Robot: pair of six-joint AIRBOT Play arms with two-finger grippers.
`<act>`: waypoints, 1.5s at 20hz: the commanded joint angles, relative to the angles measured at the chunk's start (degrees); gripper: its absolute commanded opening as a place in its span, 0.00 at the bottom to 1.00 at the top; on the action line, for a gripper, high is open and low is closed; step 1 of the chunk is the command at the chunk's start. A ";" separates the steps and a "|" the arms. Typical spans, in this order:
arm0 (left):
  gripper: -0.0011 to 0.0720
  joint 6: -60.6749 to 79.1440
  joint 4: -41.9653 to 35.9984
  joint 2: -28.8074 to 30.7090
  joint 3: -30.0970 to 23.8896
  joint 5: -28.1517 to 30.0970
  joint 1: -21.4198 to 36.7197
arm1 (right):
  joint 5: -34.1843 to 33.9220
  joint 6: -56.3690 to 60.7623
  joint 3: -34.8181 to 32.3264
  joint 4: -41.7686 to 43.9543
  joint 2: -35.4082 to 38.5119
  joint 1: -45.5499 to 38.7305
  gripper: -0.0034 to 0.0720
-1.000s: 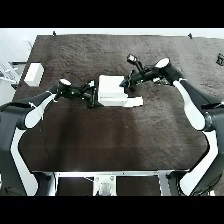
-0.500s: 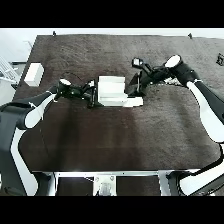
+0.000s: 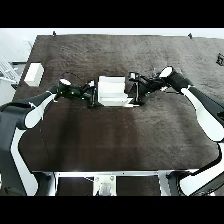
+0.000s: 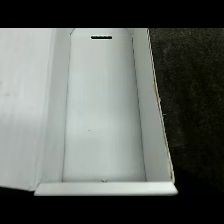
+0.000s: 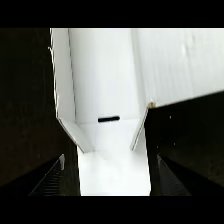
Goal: Fold the box and place the chain.
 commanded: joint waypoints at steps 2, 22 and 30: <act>0.50 0.00 0.00 0.00 0.02 0.02 0.07 | -1.84 -0.46 -0.26 2.47 -1.05 1.05 0.86; 0.50 0.00 0.00 0.00 0.02 0.00 0.07 | -4.83 -5.07 -0.22 14.34 -5.44 3.10 0.81; 0.50 0.00 0.00 0.00 0.02 0.00 0.07 | -4.61 -4.98 -0.20 12.20 -5.38 3.06 0.75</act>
